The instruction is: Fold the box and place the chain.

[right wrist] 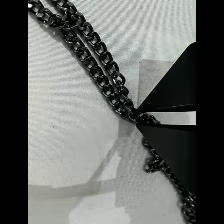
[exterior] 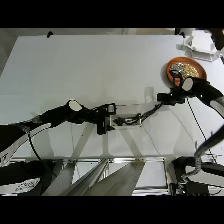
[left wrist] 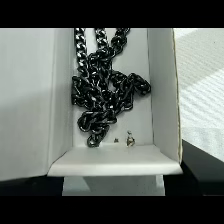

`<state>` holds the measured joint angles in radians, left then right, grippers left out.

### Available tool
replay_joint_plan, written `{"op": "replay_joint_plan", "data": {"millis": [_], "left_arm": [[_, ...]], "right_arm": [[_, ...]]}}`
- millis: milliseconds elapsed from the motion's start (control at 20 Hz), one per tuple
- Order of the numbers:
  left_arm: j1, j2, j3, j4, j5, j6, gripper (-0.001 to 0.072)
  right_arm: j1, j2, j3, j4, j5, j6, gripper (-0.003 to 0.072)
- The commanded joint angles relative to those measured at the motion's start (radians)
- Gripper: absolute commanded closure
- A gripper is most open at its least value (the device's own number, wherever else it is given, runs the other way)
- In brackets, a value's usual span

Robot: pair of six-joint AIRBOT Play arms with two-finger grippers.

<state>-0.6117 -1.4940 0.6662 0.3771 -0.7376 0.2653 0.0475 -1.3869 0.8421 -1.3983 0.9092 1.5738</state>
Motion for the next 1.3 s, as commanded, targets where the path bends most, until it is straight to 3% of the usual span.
{"op": "replay_joint_plan", "data": {"millis": [0,250,450,700,850,1100,1250], "left_arm": [[-0.001,0.000,0.000,0.000,0.000,0.000,0.0297],[-0.001,0.000,0.000,0.000,0.000,0.000,0.0297],[-0.001,0.000,0.000,0.000,0.000,0.000,0.0297],[-0.001,0.000,0.000,0.000,0.000,0.000,0.0297],[-0.001,0.000,0.000,0.000,0.000,0.000,0.0297],[-0.001,0.000,0.000,0.000,0.000,0.000,0.0297],[-0.001,0.000,0.000,0.000,0.000,0.000,0.0297]], "right_arm": [[0.003,0.081,0.001,0.031,0.041,-0.070,0.0681],[0.003,0.375,0.000,0.172,0.168,-0.229,0.0681],[0.003,0.637,0.001,0.256,0.176,-0.292,0.0681],[0.003,0.863,0.000,0.411,0.180,-0.400,0.0681],[0.003,0.927,0.000,0.559,0.184,-0.455,0.0681],[0.003,0.919,0.000,0.791,0.200,-0.541,0.0681],[0.058,0.880,0.000,0.785,0.209,-0.559,0.0681]]}}
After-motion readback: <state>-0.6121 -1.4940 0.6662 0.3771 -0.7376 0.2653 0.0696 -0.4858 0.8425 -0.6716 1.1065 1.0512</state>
